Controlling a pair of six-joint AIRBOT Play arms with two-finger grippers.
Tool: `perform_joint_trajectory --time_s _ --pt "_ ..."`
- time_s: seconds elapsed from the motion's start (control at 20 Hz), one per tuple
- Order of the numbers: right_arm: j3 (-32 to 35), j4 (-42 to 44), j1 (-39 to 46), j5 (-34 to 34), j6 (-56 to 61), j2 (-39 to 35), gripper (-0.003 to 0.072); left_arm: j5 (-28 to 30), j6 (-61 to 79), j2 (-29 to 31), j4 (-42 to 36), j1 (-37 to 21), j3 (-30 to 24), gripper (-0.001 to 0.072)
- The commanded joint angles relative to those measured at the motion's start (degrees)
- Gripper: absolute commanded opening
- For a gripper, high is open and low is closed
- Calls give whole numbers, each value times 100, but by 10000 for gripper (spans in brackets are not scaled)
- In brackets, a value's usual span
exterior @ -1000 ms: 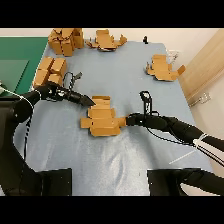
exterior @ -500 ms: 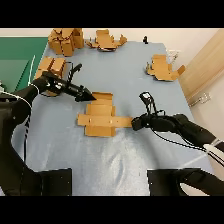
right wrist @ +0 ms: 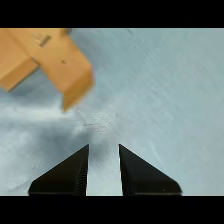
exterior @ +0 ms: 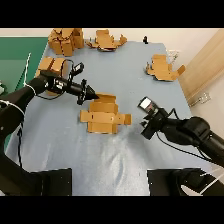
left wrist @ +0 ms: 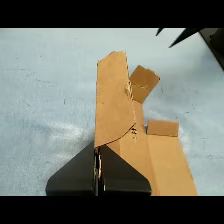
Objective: Fold the box.
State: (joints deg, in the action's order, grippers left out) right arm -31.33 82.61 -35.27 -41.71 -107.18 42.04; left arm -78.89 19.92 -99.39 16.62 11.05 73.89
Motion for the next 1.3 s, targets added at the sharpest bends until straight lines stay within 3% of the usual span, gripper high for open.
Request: perform_joint_trajectory --time_s 0.0,0.15,0.45,0.5,0.55,0.6,0.95,1.25 --pt "-13 -31 -901 205 -605 214 313 546 946 411 -188 26 -859 9" --pt "-15 -26 -1342 680 -581 968 313 527 1080 597 -203 11 -1174 10" --pt "-177 -273 -1698 1862 -584 2234 313 448 1049 619 -149 -9 -1182 13" --pt "-243 -273 -1698 2070 -584 2354 379 426 1043 619 -94 -9 -1182 13" --pt "-302 -273 -1698 2280 -584 2463 548 431 1003 619 -90 -9 -1182 14" --pt "-345 -273 -1698 2396 -581 2573 558 398 1005 619 -90 -9 -1182 15" --pt "-831 -184 -1700 2492 -577 3032 558 334 1003 621 -92 -11 -1182 18" --pt "-1132 -94 -1698 1722 -476 3010 558 341 789 621 -94 -9 -1182 18"
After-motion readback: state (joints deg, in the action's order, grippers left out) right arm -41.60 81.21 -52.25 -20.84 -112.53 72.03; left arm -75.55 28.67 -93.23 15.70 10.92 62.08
